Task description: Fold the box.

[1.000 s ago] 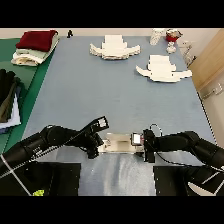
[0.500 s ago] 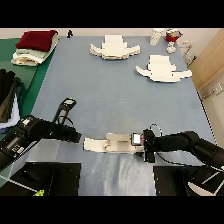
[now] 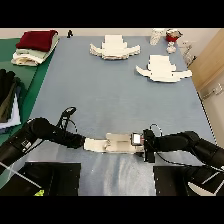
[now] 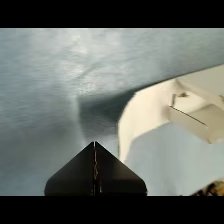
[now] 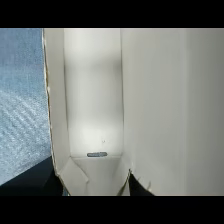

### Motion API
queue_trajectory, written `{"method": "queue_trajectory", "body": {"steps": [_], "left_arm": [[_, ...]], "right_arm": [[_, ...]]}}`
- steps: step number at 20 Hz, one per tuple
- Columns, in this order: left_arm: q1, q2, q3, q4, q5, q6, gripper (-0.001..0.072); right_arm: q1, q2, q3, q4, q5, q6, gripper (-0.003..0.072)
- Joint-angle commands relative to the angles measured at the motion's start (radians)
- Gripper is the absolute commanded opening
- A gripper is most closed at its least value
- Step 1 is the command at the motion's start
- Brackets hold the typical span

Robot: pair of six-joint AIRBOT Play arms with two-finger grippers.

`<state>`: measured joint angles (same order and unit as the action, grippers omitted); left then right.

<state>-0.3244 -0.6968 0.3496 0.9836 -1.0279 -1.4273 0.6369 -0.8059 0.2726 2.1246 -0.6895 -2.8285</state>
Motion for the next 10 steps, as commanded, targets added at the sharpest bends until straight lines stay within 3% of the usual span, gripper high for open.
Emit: {"method": "queue_trajectory", "body": {"steps": [1, 10], "left_arm": [[0.006, -0.079, -0.018, -0.201, 0.04, 0.124, 0.0015], [0.006, -0.118, -0.017, -0.415, 0.015, 0.264, 0.0014]], "right_arm": [[0.001, 0.001, 0.0, 0.0, 0.0, 0.0, 0.0455], [0.001, 0.001, 0.0, 0.0, 0.0, 0.0, 0.0455]]}}
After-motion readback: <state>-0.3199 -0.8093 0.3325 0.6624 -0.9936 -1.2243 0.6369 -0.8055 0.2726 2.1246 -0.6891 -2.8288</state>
